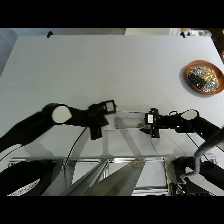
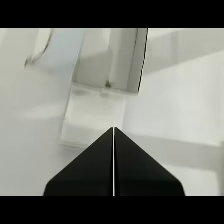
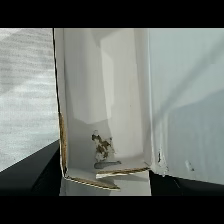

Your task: Fold the box and place the chain.

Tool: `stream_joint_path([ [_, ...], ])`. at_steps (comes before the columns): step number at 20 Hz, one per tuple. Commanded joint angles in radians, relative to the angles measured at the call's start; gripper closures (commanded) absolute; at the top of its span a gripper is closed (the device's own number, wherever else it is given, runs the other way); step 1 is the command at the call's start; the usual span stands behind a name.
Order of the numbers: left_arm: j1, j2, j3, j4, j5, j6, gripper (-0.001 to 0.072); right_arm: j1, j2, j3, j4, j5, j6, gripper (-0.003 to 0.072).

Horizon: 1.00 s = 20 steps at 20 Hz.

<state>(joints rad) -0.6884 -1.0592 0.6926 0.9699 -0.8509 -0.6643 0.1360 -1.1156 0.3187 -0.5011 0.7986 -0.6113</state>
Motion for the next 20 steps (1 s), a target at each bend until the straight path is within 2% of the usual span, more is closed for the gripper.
stream_joint_path([
  [1,0.091,0.112,-0.003,0.185,-0.176,-0.578,0.0706,0.000,0.000,0.000,0.001,-0.001,0.001,0.0286],
  [3,0.150,0.119,-0.024,0.172,-0.194,-0.760,0.0706,0.000,0.000,0.000,0.001,-0.001,0.001,0.0286],
  [6,0.184,0.072,-0.077,0.080,-0.071,-0.861,0.0708,0.000,0.000,0.000,0.001,-0.001,0.001,0.0286],
  [8,0.198,-0.009,-0.093,0.011,-0.015,-0.911,0.0708,0.000,0.000,0.000,0.001,-0.001,0.001,0.0286],
  [12,0.197,-0.188,-0.093,-0.103,0.074,-0.898,0.0707,0.000,0.000,0.000,0.001,-0.001,0.001,0.0286],
  [14,0.193,-0.241,-0.092,-0.156,0.078,-0.835,0.0707,0.000,0.000,0.000,0.001,-0.001,0.001,0.0286],
  [20,0.162,-0.262,-0.092,-0.240,0.078,-0.719,0.0706,0.000,0.000,0.000,0.001,-0.001,0.001,0.0286],
])
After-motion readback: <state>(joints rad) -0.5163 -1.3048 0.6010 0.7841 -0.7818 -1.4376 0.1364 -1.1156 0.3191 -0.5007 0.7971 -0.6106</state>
